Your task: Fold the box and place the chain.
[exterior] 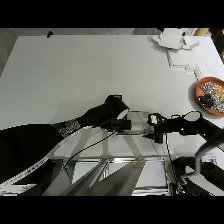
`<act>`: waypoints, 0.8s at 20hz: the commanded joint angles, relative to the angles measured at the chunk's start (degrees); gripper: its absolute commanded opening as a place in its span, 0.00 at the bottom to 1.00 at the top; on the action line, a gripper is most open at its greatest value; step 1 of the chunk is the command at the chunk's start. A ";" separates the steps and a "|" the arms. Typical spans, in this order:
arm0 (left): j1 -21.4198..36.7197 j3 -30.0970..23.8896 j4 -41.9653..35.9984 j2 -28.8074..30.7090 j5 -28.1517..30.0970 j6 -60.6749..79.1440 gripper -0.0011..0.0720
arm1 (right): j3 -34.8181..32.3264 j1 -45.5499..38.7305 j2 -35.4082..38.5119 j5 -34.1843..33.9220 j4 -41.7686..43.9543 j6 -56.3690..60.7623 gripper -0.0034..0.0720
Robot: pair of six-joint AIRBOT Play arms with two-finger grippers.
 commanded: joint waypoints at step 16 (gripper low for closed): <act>22.53 -21.40 -17.53 28.81 5.31 95.49 0.97 | 0.00 0.02 0.02 0.04 0.15 0.04 0.72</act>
